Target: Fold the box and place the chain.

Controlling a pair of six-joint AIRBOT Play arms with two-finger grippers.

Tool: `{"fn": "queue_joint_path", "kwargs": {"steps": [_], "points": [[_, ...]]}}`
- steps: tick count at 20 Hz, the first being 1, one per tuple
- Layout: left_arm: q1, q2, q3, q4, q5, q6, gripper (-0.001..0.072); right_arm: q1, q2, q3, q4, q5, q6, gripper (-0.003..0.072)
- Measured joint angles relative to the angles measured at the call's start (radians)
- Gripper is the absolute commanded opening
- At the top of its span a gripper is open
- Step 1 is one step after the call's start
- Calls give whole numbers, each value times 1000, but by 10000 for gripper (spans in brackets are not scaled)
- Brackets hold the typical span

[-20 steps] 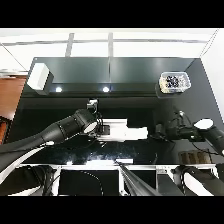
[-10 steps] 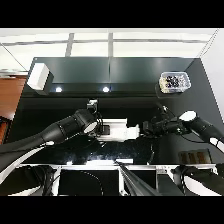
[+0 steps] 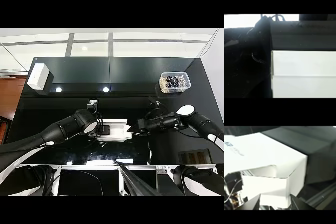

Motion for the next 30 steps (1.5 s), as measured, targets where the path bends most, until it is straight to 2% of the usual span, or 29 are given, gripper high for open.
{"fn": "queue_joint_path", "kwargs": {"steps": [3, 5, 6, 7, 9, 10, 12, 13, 15, 16, 18, 23, 28, 29, 30], "points": [[0, 0, 0, 0, -1, 0, 30, 81, 0, 19, -3, -76, 11, 455], [0, 0, 0, 0, -2, 0, 31, 135, 0, 47, -56, -127, 54, 455], [0, 0, 0, 0, -2, 0, 31, 161, 0, 65, -100, -149, 91, 504], [0, 0, 0, 0, -2, 0, 31, 186, 0, 85, -151, -166, 132, 621], [0, 0, 0, 0, -1, 0, 31, 231, 0, 123, -258, -188, 218, 620], [0, 0, 0, 0, -1, 0, 31, 254, 0, 143, -312, -195, 270, 545], [0, 0, 0, 0, -1, 0, 31, 306, -1, 190, -450, -209, 409, 542], [0, 0, 0, 0, -1, 0, 31, 330, -2, 210, -512, -216, 477, 478], [0, 0, 0, 0, 0, 0, 31, 388, -2, 252, -648, -219, 642, 471], [0, 0, 0, 0, 0, 0, 31, 413, -4, 267, -698, -220, 711, 411], [0, 0, 0, 0, 0, 0, 31, 464, -11, 288, -770, -222, 831, 363], [0, 0, 0, 0, 0, 0, 31, 579, -56, 325, -937, -218, 1068, 363], [0, 0, 0, 0, 0, 0, 31, 648, -93, 362, -1072, -184, 1215, 362], [0, 0, 0, 0, 0, 0, 31, 654, -99, 367, -1087, -169, 1233, 322], [0, 0, 0, 0, 0, 0, 31, 659, -105, 371, -1099, -159, 1247, 322]]}}
